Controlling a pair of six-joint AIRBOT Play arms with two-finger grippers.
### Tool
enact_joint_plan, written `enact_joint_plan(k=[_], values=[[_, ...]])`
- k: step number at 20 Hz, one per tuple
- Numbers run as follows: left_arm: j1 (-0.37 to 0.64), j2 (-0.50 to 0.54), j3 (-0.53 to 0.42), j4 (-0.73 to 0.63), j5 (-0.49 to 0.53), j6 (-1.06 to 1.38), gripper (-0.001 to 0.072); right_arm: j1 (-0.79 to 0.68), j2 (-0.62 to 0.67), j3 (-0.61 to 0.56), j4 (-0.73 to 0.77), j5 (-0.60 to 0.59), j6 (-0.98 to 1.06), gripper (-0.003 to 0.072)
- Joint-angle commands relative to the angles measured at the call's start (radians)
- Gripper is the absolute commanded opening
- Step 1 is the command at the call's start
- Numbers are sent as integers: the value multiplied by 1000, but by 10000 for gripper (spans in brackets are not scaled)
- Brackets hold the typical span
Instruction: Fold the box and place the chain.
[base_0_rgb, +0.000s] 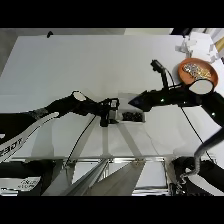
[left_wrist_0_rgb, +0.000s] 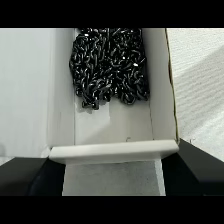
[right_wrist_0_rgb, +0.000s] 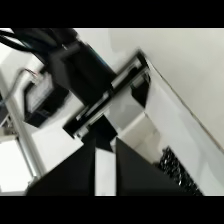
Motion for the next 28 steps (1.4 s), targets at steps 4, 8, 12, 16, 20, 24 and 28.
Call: enact_joint_plan(k=[4,8,12,16,20,24,28], values=[[0,0,0,0,0,0,72,-1,37,225,-392,-223,216,44],[0,0,0,0,0,0,72,0,-42,225,-547,-204,220,45],[0,0,0,0,0,0,72,2,-148,225,-506,-140,137,44],[0,0,0,0,0,0,72,2,-202,215,-453,-63,-50,43],[0,0,0,0,0,0,72,15,-174,127,-243,-31,-285,21],[0,0,0,0,0,0,72,51,-82,-56,-180,-53,-481,21],[0,0,0,0,0,0,72,56,73,-150,-188,-100,-489,21]])
